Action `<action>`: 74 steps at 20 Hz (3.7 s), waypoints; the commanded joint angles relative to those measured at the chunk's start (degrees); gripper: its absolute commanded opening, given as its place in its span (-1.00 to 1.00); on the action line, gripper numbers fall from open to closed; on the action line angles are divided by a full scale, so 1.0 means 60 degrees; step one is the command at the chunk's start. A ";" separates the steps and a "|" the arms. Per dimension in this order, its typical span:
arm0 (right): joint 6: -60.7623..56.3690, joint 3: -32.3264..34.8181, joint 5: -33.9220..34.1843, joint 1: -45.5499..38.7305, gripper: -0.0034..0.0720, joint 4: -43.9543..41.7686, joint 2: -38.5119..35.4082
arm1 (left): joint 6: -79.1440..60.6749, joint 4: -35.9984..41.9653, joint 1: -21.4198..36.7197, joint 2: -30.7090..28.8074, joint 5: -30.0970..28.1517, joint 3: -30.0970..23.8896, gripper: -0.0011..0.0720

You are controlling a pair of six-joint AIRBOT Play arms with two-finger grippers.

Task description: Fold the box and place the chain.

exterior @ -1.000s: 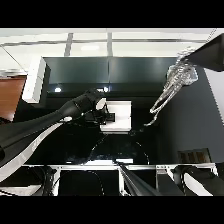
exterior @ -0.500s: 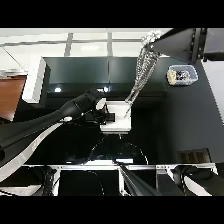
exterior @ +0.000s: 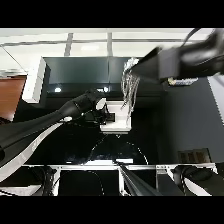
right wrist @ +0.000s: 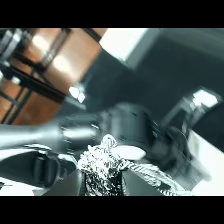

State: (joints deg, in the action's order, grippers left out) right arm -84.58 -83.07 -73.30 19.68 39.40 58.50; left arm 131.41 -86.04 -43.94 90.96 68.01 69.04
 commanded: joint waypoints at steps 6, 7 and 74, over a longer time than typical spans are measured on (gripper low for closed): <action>-0.0375 0.3268 0.1173 0.0594 -0.88 0.0444 0.0000 | -0.0004 -0.0004 0.0000 -0.0004 0.0004 0.0004 -0.90; -0.0426 0.3705 0.1752 0.0710 -0.88 0.0495 0.0011 | -0.0004 -0.0004 0.0000 -0.0004 0.0004 0.0004 -0.90; 0.1031 0.5187 0.1362 -0.2725 -0.07 0.5176 -0.0510 | -2.4658 0.9023 0.3628 -0.1993 -0.2983 -0.4703 0.99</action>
State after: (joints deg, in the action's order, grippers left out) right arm -78.39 -51.92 -65.45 3.31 70.48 55.42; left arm -16.16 -32.27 -21.37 77.84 50.13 40.14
